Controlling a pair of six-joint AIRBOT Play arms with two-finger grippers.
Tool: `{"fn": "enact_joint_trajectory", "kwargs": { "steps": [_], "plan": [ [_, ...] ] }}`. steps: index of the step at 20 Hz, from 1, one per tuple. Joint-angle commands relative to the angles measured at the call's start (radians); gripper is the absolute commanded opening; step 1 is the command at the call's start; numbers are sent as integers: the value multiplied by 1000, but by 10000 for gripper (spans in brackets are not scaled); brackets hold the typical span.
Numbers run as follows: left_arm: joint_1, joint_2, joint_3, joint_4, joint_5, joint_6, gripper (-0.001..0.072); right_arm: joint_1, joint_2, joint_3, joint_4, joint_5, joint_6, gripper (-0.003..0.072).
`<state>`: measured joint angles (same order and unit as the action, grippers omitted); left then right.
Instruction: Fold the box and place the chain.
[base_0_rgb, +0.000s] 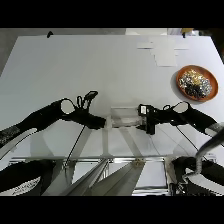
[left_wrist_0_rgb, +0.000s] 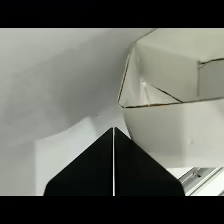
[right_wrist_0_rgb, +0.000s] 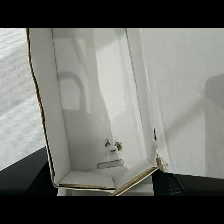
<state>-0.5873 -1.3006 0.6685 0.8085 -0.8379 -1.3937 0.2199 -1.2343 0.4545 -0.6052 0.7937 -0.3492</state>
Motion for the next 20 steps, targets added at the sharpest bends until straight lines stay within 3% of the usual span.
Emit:
{"fn": "enact_joint_trajectory", "kwargs": {
  "steps": [1, 4, 6, 10, 13, 16, 17, 18, 20],
  "plan": [
    [-26, 16, 1, -16, 39, 6, 11, 0, 0, 0, 0, 0, 0, 338],
    [-34, 47, 3, -23, 47, 6, 20, 0, 0, 0, 0, 0, 0, 338],
    [-37, 65, 3, -27, 49, 6, 82, 0, 0, 0, 0, 0, 0, 338],
    [-53, 67, 3, -34, 70, 6, 91, 0, 0, 0, 0, 0, 0, 338],
    [-59, 67, 3, -34, 126, 4, 230, 0, 0, 0, 0, 0, 0, 338],
    [-63, 67, 3, -38, 142, -2, 233, 0, 0, 0, 0, 0, 0, 338],
    [-63, 67, 3, -38, 142, -3, 264, 0, 0, 0, 0, 0, 0, 338],
    [-63, 67, 6, -38, 143, -3, 352, 0, 0, 0, 0, 0, 0, 338],
    [-63, 67, 16, -38, 142, -3, 391, 0, 0, 0, 0, 0, 0, 338]
  ]
}}
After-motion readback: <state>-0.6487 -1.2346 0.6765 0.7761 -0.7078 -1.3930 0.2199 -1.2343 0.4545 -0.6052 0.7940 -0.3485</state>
